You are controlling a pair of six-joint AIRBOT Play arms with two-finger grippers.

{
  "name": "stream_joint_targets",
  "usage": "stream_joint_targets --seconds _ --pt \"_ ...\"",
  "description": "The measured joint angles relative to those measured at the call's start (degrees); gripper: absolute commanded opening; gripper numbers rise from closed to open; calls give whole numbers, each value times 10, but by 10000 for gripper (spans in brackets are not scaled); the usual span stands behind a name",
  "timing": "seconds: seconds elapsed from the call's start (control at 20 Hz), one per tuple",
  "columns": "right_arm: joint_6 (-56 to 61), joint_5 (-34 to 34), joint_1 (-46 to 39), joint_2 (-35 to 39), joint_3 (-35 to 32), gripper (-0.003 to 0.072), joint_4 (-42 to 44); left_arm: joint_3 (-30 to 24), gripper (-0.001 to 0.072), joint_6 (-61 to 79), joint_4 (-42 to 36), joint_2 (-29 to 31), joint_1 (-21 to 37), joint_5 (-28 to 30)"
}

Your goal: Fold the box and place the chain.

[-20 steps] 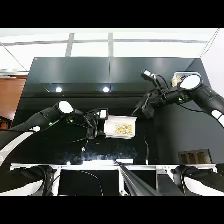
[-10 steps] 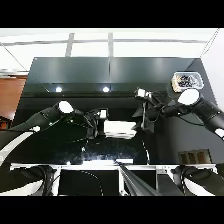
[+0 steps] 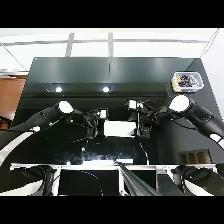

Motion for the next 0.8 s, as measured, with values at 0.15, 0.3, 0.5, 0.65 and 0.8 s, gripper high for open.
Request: stream_joint_targets --seconds 0.15,0.3,0.5,0.65,0.8 --pt "-1 -10 2 -7 -4 679 -8 0 483 0 0 0 0 0" --pt "-1 -26 7 -13 -5 466 -10 0 483 0 0 0 0 0" --pt "6 -39 12 -16 -6 420 1 0 483 -1 0 0 0 -1" --pt "18 -39 13 -16 -6 248 4 0 484 -1 0 0 0 -1" --pt "24 -37 14 -16 -6 247 6 0 483 0 0 0 0 -1"
